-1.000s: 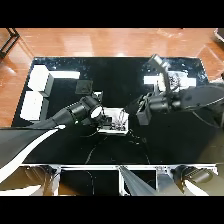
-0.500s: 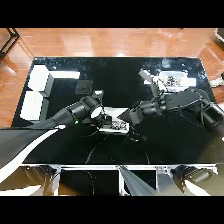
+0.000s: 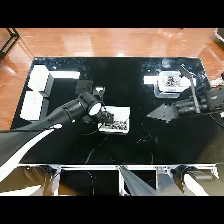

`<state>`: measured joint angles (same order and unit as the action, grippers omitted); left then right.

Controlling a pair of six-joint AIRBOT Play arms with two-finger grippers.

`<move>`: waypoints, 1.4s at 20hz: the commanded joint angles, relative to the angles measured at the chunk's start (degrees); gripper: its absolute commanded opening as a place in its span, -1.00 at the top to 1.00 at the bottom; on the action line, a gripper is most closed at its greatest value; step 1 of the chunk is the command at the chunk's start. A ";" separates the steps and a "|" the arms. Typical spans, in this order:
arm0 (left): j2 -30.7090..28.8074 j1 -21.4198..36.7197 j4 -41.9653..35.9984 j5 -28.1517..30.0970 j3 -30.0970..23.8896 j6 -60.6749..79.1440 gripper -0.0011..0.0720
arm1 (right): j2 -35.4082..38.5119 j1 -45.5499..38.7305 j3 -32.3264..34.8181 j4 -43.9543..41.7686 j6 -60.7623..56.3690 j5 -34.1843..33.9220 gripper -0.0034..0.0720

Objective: Fold the box and place the chain.

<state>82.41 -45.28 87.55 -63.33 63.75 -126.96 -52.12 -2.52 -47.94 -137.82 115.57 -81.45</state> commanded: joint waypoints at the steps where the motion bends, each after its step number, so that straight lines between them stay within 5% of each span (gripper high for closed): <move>1: -5.42 -0.07 -0.17 -6.36 2.23 6.16 -0.77 | 0.63 -3.06 0.04 6.62 -9.75 -3.19 -0.69; 5: -16.85 2.16 -6.34 -15.74 2.21 22.27 -0.77 | 0.63 -3.06 0.04 9.51 -14.97 -13.79 -0.69; 8: -26.01 5.18 -1.64 -21.05 0.85 22.60 -0.77 | 2.25 -3.06 0.04 15.76 -20.76 -16.44 -0.69; 14: -42.99 19.08 -5.11 -22.88 -10.71 23.61 -0.77 | 3.45 -3.04 0.35 19.78 -19.69 -6.93 -0.69; 19: -54.10 27.08 -14.29 -18.82 -24.09 22.91 -0.77 | 9.60 -0.46 3.02 20.59 -18.97 -3.93 -0.69; 22: -57.31 29.42 -15.34 -10.19 -25.79 21.09 -0.75 | 11.96 0.50 3.37 20.04 -15.34 -7.30 -0.69; 25: -56.04 29.27 -16.59 -8.20 -25.79 22.69 -0.74 | 12.22 0.52 3.37 19.85 -20.02 -11.30 -0.69; 27: -54.58 29.18 -19.93 -5.97 -25.81 27.43 -0.74 | 12.22 0.50 3.39 21.77 -21.73 -2.71 -0.70; 28: -53.70 29.14 -20.50 -4.26 -25.81 31.12 -0.74 | 12.22 0.50 3.52 22.12 -24.35 3.96 -0.95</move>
<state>27.59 -16.45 70.28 -72.14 38.39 -102.21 -40.29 -2.17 -44.62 -117.16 95.74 -87.09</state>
